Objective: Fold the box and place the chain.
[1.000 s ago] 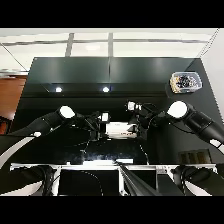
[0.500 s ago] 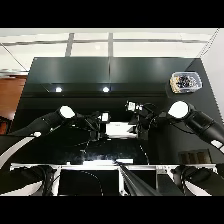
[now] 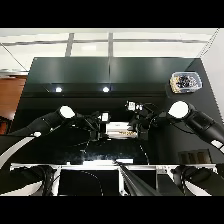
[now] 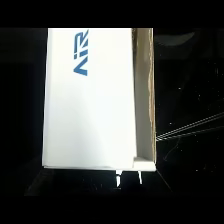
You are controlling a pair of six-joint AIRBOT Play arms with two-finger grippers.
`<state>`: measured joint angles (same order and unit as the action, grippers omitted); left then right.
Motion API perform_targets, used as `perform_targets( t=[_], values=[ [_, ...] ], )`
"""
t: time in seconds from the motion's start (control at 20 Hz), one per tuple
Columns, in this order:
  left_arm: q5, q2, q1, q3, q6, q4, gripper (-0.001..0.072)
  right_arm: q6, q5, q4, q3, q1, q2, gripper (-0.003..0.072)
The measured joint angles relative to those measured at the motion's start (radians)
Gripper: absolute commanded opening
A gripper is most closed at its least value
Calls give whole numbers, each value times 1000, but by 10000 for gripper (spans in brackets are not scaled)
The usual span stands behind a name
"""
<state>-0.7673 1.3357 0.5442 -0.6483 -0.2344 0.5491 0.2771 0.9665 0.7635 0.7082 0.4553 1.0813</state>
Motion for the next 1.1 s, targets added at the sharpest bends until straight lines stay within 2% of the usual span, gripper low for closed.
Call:
perform_targets(
  t=[0.05,0.1,0.15,0.4,0.45,0.5,1.1],
  values=[
    [0,0,0,0,0,0,445,0,1,0,0,0,0,176],
    [0,0,0,0,0,0,445,1,5,0,0,0,0,262],
    [0,0,0,0,-1,0,445,3,11,0,0,0,0,267],
    [0,0,0,0,-1,0,445,15,16,2,0,0,0,264],
    [0,0,0,0,-1,0,445,16,15,3,0,0,0,210],
    [0,0,0,0,-1,0,445,18,14,3,0,0,0,194],
    [5,0,0,0,1,0,445,35,-26,1,0,1,0,193]
  ],
)
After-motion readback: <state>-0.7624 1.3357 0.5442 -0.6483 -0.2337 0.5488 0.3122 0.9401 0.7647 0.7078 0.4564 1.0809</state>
